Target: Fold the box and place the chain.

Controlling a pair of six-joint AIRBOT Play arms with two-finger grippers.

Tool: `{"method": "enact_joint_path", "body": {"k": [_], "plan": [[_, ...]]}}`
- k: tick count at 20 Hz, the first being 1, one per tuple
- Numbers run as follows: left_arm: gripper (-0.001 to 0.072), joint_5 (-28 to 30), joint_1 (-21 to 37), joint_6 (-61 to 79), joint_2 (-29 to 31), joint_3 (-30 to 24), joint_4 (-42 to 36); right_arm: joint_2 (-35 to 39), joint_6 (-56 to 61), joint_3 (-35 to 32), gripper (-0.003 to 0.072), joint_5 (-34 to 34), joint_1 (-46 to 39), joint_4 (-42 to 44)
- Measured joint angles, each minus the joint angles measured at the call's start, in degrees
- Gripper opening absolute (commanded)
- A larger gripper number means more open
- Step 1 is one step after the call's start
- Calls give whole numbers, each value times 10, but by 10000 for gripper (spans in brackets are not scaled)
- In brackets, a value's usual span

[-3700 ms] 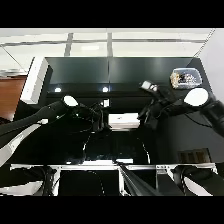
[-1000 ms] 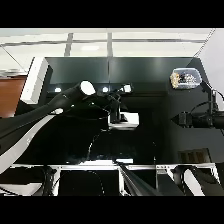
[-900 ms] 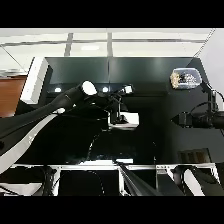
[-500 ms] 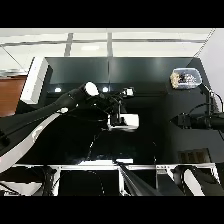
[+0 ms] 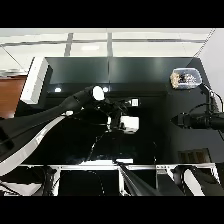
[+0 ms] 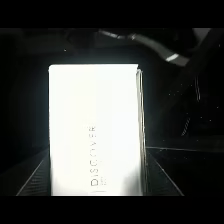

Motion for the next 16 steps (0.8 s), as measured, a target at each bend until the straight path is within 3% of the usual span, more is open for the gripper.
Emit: {"method": "enact_joint_path", "body": {"k": [2,3,4,5,8,12,16], "plan": [[713,22,-14,-2,-4,1,28,0,0,0,14,-1,0,0],[650,36,-20,-4,-6,1,37,0,0,0,14,-1,0,0],[466,49,-26,-7,-7,1,46,0,0,0,14,-1,0,0],[370,59,-30,-13,-7,2,53,0,0,0,14,-2,0,0],[288,69,-30,-75,13,4,80,0,0,0,14,-2,0,0],[288,19,16,-238,73,-2,180,0,0,0,14,-2,0,0],[288,-75,135,-409,159,-58,300,0,0,0,14,-2,0,0]]}}
